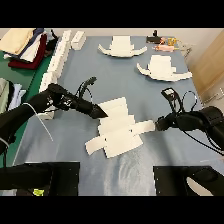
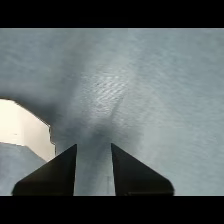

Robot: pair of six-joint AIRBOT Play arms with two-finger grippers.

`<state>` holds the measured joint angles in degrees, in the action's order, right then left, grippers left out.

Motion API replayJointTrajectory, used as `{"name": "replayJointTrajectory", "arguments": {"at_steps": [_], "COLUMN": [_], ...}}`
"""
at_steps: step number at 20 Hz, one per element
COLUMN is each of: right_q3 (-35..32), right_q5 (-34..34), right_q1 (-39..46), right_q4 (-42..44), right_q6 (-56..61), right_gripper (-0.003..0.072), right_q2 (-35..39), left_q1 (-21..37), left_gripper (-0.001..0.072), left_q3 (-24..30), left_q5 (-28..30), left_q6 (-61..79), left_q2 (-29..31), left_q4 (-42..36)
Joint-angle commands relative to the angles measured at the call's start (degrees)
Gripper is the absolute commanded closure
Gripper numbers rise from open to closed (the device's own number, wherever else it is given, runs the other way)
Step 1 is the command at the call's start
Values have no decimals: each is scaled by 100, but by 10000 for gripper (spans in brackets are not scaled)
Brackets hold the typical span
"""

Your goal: Fold the box.

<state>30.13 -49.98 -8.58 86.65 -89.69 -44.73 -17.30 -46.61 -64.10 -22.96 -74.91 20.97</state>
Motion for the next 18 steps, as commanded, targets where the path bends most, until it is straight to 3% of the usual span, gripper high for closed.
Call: {"name": "replayJointTrajectory", "arguments": {"at_steps": [1, 4, 12, 14, 18], "right_q3": [118, 118, 116, 116, 116], "right_q5": [2, 22, 393, 459, 531], "right_q1": [4, 4, 4, 2, 2], "right_q4": [-1078, -1311, -1366, -1110, -839], "right_q6": [1397, 2022, 2839, 2837, 2835], "right_gripper": [343, 343, 358, 547, 558], "right_q2": [4, 4, -35, -105, -369], "left_q1": [-280, -678, -951, -951, -955], "left_gripper": [697, 696, 693, 694, 695], "left_q3": [42, 116, 120, 120, 120], "left_q5": [870, 1331, 1429, 1464, 1375], "left_q6": [634, 1062, 1421, 1464, 2083], "left_q2": [494, 787, 835, 831, 831], "left_q4": [83, 116, 549, 555, 562]}}
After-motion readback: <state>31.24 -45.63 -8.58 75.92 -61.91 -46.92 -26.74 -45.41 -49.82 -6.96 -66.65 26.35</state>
